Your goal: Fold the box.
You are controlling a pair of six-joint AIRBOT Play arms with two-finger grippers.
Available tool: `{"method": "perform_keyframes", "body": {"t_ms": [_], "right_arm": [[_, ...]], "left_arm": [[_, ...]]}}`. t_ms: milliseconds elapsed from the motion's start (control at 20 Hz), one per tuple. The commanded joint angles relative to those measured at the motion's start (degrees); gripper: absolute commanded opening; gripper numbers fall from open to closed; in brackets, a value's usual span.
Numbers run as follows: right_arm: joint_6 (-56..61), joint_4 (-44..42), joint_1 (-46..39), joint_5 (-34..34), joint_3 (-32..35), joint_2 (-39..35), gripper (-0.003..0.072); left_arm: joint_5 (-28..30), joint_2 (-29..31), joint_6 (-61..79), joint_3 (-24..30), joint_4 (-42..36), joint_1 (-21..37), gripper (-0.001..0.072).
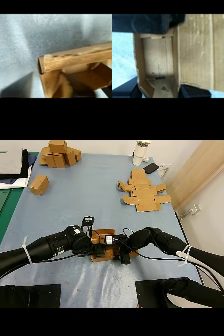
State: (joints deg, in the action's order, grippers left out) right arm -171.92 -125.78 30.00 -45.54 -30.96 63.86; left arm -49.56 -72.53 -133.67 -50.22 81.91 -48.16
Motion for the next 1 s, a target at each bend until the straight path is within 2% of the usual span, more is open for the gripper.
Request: {"method": "perform_keyframes", "body": {"t_ms": [0,450,650,800,850,900,950], "right_arm": [[0.00,0.00,0.00,0.00,-0.02,0.04,0.0519],[0.00,0.00,0.00,0.00,-0.02,0.04,0.0519],[0.00,0.00,0.00,0.00,-0.02,0.04,0.0519],[0.00,0.00,0.00,0.00,-0.02,0.04,0.0519],[0.00,0.00,0.00,0.00,-0.02,0.04,0.0519],[0.00,0.00,0.00,0.00,-0.02,0.04,0.0519],[0.00,0.00,0.00,0.00,-0.02,0.04,0.0519]], "left_arm": [[-0.09,-0.35,-0.68,-0.20,0.55,-0.09,0.0347],[-0.28,-2.03,-2.99,-1.46,1.29,-1.68,0.0347],[-9.14,-7.06,-5.77,-5.97,4.98,-3.19,0.0346],[-10.54,-7.85,-11.52,-8.07,9.31,-4.02,0.0345],[-11.10,-7.85,-12.72,-8.22,9.62,-4.00,0.0313],[-11.28,-7.85,-12.74,-8.24,9.57,-4.02,0.0183],[-11.08,-7.85,-12.81,-8.24,9.16,-4.33,0.0164]]}}
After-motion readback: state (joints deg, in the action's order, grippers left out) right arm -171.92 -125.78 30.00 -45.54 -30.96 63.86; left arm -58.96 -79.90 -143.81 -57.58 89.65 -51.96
